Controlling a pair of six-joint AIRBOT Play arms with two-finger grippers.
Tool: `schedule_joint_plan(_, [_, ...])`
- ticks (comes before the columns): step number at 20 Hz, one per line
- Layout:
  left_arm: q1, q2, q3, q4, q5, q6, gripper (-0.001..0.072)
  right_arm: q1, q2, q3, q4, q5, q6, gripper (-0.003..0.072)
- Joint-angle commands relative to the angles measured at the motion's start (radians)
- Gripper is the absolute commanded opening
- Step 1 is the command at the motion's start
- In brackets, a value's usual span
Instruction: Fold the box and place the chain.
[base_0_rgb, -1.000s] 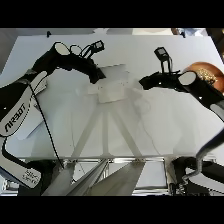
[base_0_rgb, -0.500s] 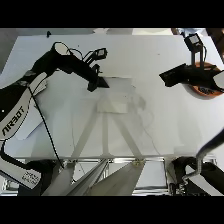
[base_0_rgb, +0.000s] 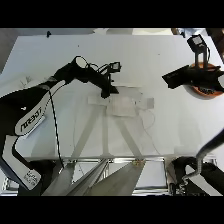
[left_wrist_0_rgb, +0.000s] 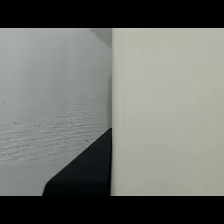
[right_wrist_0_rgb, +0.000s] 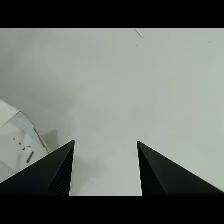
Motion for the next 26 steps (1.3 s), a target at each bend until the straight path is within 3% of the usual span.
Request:
schedule_joint_plan(1, [-0.011,-0.031,-0.001,0.003,0.057,0.005,0.0001,-0.001,0.001,0.0,0.0,0.003,0.0,0.0435])
schedule_joint_plan(11, [-0.01,-0.041,-0.001,0.002,0.112,0.005,0.0002,-0.001,0.001,0.0,0.0,0.002,0.001,0.0434])
schedule_joint_plan(19, [0.033,-0.017,-0.001,0.003,-0.017,0.052,0.0002,-0.001,0.0,0.0,0.0,0.002,0.001,0.0434])
schedule_joint_plan(26, [0.04,-0.003,-0.001,-0.024,-0.06,0.204,0.0002,-0.001,-0.032,0.0,0.005,0.002,0.008,0.0433])
